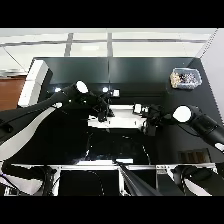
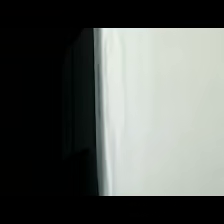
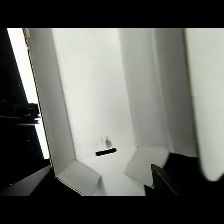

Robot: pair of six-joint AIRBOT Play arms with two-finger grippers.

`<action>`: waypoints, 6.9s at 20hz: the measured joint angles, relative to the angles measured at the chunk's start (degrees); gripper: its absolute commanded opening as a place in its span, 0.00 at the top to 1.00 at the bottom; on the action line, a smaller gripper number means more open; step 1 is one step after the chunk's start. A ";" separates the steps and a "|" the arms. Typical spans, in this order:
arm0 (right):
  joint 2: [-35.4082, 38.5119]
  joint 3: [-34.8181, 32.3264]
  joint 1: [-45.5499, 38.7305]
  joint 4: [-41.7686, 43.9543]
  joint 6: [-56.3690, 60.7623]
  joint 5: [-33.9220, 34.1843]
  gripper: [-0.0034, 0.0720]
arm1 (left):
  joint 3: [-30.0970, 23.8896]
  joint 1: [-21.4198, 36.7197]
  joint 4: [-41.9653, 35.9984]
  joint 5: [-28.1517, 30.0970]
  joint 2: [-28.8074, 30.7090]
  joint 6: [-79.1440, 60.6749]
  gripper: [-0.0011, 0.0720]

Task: Fold the box and place the chain.

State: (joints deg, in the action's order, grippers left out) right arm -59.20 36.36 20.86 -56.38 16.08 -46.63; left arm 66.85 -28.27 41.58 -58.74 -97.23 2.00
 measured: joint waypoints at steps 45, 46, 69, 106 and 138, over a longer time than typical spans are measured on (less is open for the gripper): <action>-18.08 0.57 -8.35 22.93 -35.56 0.33 0.03 | 0.00 0.39 1.16 2.60 -0.04 1.25 0.95; -18.10 0.57 -8.35 22.93 -35.47 0.39 0.03 | 0.00 0.39 1.14 2.60 -0.04 1.25 0.95; -18.34 0.63 -6.25 20.17 -32.50 3.43 0.64 | 0.02 5.51 9.77 -3.45 8.22 19.63 0.07; -18.34 0.63 -6.25 19.12 -32.41 0.26 0.64 | -13.64 8.44 -11.08 4.15 20.13 33.53 0.95; -18.34 0.63 -6.25 19.19 -32.37 0.42 0.64 | -27.15 1.51 -4.07 16.94 21.99 -14.10 0.15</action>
State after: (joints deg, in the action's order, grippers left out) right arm -77.54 36.99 14.61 -37.19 -16.29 -46.22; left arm 39.70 -26.76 37.52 -41.80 -75.24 -12.10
